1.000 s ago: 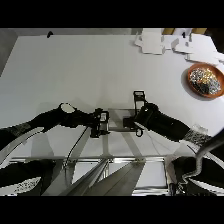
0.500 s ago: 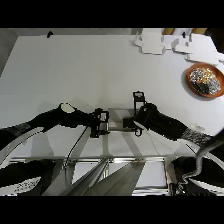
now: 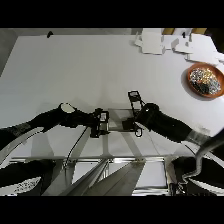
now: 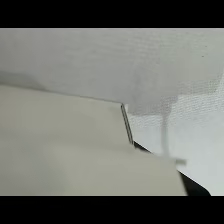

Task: Fold the box and place the chain.

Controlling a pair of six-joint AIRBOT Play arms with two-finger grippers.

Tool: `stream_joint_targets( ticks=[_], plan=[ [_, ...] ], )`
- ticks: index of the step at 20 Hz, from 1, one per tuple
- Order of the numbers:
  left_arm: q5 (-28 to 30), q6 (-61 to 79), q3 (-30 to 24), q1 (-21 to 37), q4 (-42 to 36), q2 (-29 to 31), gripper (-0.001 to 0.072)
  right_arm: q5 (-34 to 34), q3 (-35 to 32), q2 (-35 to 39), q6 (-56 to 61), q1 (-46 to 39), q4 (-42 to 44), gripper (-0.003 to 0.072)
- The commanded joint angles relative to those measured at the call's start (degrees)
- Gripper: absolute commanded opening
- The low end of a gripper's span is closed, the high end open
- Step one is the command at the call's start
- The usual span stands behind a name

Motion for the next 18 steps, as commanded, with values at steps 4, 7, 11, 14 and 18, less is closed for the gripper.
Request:
stream_joint_targets(
  ticks=[4,7,11,14,18],
  plan=[
    [0.0,-0.04,0.0,0.04,0.02,0.04,0.0208,7.39,1.75,13.75,-20.65,-3.58,-1.07,0.0297],
    [0.02,-0.04,0.0,0.04,0.0,0.04,0.0208,13.73,8.46,16.59,-29.38,-13.05,-2.12,0.0296],
    [0.02,-0.04,0.0,0.04,0.0,0.04,0.0208,10.43,18.25,14.4,-37.7,-33.27,-1.81,0.0288],
    [0.0,-0.04,0.0,0.04,0.0,0.04,0.0208,6.62,22.77,10.97,-40.65,-48.39,0.42,0.0219],
    [0.02,-0.04,0.0,0.04,0.02,0.04,0.0208,-1.14,23.23,6.21,-42.71,-61.88,2.38,0.0216]
  ],
)
